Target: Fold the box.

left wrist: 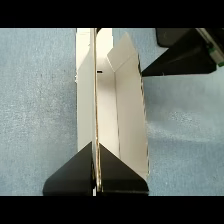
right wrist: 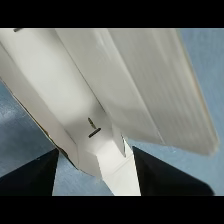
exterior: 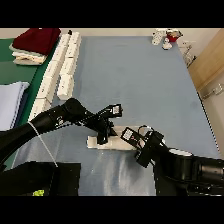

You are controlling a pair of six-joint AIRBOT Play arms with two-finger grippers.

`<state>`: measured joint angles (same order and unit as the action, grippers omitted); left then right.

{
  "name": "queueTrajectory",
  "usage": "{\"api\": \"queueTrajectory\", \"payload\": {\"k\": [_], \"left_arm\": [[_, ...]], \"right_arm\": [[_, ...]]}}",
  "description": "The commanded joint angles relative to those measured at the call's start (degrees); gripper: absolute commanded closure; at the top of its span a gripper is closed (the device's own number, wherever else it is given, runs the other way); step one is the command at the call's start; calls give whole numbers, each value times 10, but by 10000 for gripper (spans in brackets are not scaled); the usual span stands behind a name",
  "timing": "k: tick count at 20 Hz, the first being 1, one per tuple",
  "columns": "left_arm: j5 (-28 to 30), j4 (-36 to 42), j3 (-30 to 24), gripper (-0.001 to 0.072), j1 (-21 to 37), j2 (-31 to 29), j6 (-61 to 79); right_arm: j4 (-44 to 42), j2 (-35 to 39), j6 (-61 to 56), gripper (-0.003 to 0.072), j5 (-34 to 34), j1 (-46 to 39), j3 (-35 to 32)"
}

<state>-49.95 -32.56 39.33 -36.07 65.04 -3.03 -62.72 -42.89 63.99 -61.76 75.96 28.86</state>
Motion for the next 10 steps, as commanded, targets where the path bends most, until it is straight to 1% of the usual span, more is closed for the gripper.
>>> {"api": "queueTrajectory", "payload": {"k": [1, 6, 8, 9, 10], "left_arm": [[0, 0, 1, 696, 0, 0, 0], [0, 0, 1, 696, 0, 0, 0], [0, 0, 1, 696, 0, 0, 0], [0, 0, 1, 696, 0, 0, 0], [0, 0, 1, 696, 0, 0, 0]], "right_arm": [[-47, 31, 99, -34, 23, -54, -6], [-174, 51, 323, -34, 95, -192, -22], [-269, 50, 474, -34, 113, -265, -23], [-331, 51, 566, -34, 120, -302, -25], [-411, 51, 683, -34, 118, -343, -28]]}}
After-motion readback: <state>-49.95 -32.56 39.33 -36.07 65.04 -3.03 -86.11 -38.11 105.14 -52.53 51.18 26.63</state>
